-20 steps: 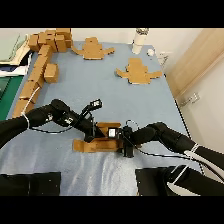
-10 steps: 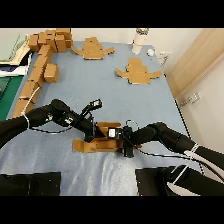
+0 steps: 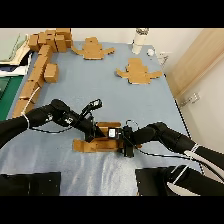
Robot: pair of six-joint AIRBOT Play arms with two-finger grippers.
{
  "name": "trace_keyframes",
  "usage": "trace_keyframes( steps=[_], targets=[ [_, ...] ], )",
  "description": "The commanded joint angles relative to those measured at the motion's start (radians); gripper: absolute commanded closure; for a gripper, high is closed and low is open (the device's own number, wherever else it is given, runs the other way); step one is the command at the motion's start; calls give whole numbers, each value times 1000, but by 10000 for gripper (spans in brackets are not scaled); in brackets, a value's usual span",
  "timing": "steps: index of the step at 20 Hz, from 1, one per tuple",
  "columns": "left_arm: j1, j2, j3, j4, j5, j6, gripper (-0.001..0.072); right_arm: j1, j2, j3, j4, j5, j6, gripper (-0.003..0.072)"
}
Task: Fold the box.
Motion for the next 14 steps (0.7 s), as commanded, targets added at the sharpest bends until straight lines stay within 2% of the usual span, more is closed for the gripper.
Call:
trace_keyframes(
  steps=[1, 2, 3, 7, 8, 9, 10, 11, 12, 13, 14],
  targets=[
    [0, 13, 2, 17, 3, -63, 493, 0, -1, 0, 0, 0, 0, 187],
    [3, 23, 2, 23, 9, -87, 271, 0, -1, 0, -1, 0, 0, 187],
    [9, 35, 2, 32, 11, -116, 219, 0, -1, 0, -1, 0, 0, 187],
    [65, 135, 2, 153, 2, -241, 217, 0, -1, 0, 0, 0, 0, 185],
    [85, 170, 2, 219, -9, -321, 190, 0, -1, 0, 0, 0, 0, 186],
    [100, 201, 2, 293, -27, -422, 47, 0, -1, 0, 0, 0, 0, 186],
    [108, 229, 2, 377, -60, -576, 31, 0, -1, 0, 0, -1, 0, 186],
    [108, 248, 2, 449, -122, -733, 74, 0, 0, 0, 0, -1, 0, 185],
    [103, 255, 2, 481, -196, -860, 328, 0, 1, 0, 0, -1, 0, 186],
    [94, 253, 0, 472, -273, -943, 681, 0, 1, 0, 0, -1, 0, 185],
    [73, 251, -10, 448, -302, -995, 695, 0, 1, 0, 0, -1, 0, 185]
  ],
)
